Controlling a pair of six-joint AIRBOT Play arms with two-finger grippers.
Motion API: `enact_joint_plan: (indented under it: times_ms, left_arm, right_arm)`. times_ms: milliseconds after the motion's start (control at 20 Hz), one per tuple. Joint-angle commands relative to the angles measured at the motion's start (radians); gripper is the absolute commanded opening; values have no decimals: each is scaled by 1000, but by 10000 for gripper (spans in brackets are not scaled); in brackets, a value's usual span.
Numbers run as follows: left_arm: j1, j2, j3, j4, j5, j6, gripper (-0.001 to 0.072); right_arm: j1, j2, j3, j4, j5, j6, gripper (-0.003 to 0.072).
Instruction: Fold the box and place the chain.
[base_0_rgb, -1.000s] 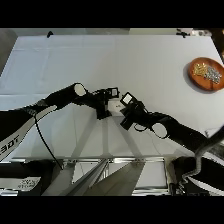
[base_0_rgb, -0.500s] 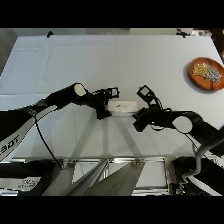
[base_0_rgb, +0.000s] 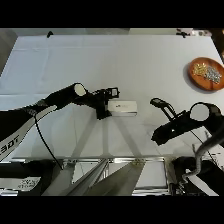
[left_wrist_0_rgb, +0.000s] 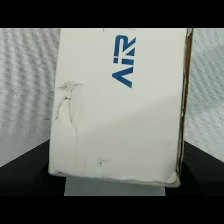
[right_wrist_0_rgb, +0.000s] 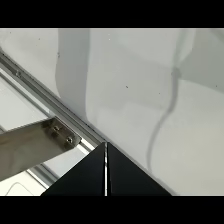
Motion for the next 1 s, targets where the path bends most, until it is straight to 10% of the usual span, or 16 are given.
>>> enact_joint_plan:
  times_ms: [0,800,950]
  left_arm:
    - [1,0,0,0,0,0,212]
    - [2,13,0,49,-25,-7,216]
    - [38,64,0,101,-6,-143,392]
  right_arm:
    - [-19,1,2,-15,43,26,14]
    - [-19,1,2,11,21,119,15]
    - [-19,1,2,12,21,119,15]
